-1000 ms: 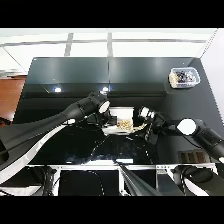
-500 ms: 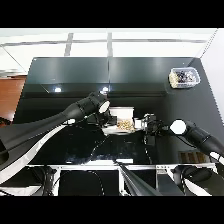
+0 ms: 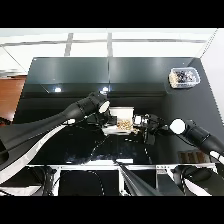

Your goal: Fold the box and place the chain.

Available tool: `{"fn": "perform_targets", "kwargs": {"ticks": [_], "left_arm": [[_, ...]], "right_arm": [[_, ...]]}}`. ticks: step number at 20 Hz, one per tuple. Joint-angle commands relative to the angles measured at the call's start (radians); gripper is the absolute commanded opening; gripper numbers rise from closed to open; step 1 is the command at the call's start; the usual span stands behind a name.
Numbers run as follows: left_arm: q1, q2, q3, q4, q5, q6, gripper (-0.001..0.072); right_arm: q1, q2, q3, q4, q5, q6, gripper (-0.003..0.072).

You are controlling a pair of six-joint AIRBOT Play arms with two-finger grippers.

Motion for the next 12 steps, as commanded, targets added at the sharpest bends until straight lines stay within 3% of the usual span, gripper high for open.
{"fn": "perform_targets", "kwargs": {"ticks": [1,4,7,12], "left_arm": [[0.000,0.000,0.000,-0.002,-0.002,0.000,0.0028],[0.000,0.000,0.000,-0.002,0.000,0.000,0.0028],[0.000,0.000,0.000,-0.002,0.000,0.000,0.0029],[0.000,0.000,0.000,-0.002,0.000,0.000,0.0028]], "right_arm": [[0.001,0.048,0.055,-0.145,0.092,0.344,0.0015],[0.001,0.132,0.120,-0.264,0.238,0.563,0.0016],[0.001,0.238,0.188,-0.269,0.343,0.634,0.0015],[0.001,0.378,0.296,-0.146,0.343,0.709,0.0015]]}}
